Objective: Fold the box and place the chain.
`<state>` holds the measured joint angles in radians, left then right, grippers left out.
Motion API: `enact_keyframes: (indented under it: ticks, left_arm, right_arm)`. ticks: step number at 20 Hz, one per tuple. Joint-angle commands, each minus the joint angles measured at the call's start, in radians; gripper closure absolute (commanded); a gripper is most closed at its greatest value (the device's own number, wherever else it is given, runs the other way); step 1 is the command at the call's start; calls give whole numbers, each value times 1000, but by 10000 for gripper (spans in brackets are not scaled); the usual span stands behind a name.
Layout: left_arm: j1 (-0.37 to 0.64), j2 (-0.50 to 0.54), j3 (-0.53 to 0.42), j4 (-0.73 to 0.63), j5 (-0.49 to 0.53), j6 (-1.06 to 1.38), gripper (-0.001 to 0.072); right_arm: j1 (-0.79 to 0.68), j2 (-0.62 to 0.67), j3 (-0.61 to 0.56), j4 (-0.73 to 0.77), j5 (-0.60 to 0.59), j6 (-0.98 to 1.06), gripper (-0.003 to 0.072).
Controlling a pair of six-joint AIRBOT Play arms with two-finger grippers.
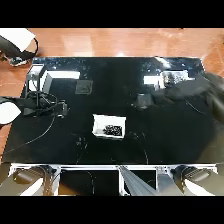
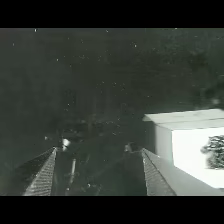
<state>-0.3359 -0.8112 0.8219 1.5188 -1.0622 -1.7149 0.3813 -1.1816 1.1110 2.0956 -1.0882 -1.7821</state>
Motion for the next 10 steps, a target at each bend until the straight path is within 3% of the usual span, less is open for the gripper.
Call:
enact_keyframes:
  ticks: [1, 5, 10]
  left_arm:
    - [21, -51, -3, -13, 9, 89, 79]
    - [23, -65, -22, -33, 14, 93, 79]
    - [161, -72, -23, -212, -29, 253, 78]
  right_arm:
    - [95, -278, 207, 34, -57, -232, -20]
    - [121, -316, 228, -36, 2, -211, -20]
    - [152, -316, 228, -20, -126, -290, -19]
